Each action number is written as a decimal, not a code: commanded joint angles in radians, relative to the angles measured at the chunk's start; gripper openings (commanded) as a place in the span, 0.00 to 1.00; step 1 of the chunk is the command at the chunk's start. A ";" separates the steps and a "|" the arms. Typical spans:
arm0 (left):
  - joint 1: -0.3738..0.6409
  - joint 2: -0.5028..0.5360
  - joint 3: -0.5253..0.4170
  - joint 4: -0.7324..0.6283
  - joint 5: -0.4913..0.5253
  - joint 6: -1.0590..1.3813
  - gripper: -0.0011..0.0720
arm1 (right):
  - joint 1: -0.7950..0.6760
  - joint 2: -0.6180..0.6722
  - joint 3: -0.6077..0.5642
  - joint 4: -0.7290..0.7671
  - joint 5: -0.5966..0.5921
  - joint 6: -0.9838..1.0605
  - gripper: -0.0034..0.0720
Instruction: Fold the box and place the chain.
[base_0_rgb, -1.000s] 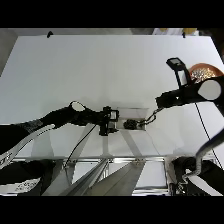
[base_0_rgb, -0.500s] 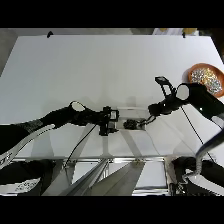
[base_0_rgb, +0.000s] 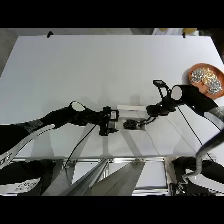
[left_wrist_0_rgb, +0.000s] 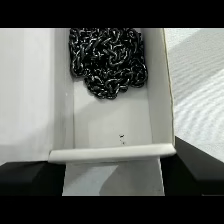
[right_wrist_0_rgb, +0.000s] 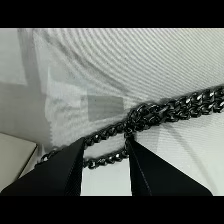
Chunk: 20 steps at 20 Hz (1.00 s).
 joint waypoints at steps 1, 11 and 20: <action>0.000 0.001 0.000 0.000 0.000 0.001 0.04 | 0.000 0.040 0.000 -0.010 -0.005 0.000 0.44; 0.000 0.001 0.000 0.000 0.000 0.000 0.04 | -0.060 0.140 -0.008 -0.036 0.015 -0.014 0.36; 0.000 0.001 0.000 0.000 0.000 0.000 0.04 | -0.060 0.140 -0.146 0.041 -0.106 -0.117 0.26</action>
